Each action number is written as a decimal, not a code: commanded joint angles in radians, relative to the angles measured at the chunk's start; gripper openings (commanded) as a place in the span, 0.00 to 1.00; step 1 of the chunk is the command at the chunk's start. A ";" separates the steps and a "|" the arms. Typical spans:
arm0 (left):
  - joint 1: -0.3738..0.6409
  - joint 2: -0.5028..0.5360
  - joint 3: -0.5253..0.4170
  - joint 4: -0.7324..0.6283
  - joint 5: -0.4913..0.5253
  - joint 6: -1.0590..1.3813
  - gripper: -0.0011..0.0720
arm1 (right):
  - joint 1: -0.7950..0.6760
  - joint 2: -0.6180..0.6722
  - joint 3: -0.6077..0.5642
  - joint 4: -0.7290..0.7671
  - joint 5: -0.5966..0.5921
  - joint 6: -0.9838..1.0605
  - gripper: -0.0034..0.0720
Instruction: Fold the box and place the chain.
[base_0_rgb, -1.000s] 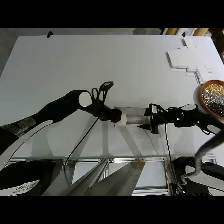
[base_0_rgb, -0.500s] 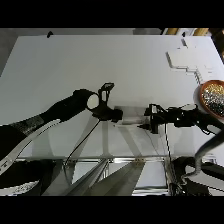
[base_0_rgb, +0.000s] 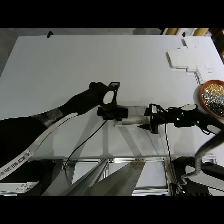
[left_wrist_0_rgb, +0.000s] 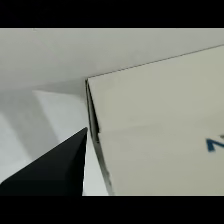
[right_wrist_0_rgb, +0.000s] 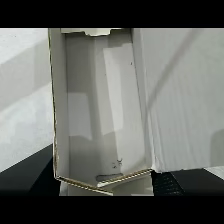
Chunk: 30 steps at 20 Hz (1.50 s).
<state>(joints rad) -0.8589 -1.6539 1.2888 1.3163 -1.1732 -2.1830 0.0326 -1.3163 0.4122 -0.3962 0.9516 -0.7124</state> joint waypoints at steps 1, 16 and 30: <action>-0.015 -0.049 0.046 0.040 -0.051 -0.122 0.45 | 0.000 0.001 0.000 0.000 0.002 0.000 0.57; -0.046 -0.079 0.049 0.072 -0.047 -0.203 0.05 | 0.000 0.001 0.000 0.000 0.002 0.000 0.57; -0.037 -0.146 0.193 0.069 -0.214 -0.120 0.31 | 0.000 0.001 0.000 0.000 0.002 0.000 0.57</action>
